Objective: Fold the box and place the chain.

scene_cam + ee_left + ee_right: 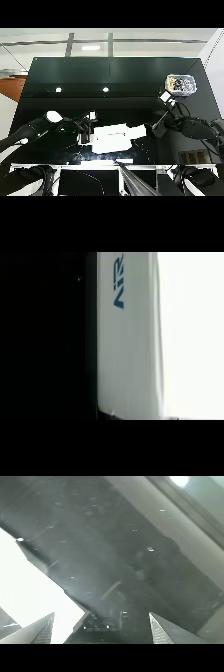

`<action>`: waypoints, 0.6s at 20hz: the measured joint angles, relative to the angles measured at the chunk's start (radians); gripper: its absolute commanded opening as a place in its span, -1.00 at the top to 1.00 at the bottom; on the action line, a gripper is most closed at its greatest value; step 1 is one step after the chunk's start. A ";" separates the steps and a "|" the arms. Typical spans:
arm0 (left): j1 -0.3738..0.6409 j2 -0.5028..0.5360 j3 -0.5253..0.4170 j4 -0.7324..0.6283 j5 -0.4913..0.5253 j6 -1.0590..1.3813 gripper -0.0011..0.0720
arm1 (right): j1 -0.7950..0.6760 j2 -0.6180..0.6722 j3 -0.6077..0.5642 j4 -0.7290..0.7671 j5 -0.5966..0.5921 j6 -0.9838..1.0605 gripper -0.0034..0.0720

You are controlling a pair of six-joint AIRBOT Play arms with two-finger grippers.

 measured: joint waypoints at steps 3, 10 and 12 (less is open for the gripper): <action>0.000 -0.015 0.022 0.048 -0.003 -0.010 0.89 | 0.000 0.000 -0.041 0.043 0.006 -0.061 -0.93; -0.004 -0.042 0.052 0.128 -0.014 -0.021 0.89 | 0.058 -0.002 -0.116 0.124 0.010 -0.172 -0.93; -0.006 -0.047 0.058 0.134 -0.021 -0.021 0.89 | 0.102 -0.002 -0.131 0.126 0.015 -0.188 -0.93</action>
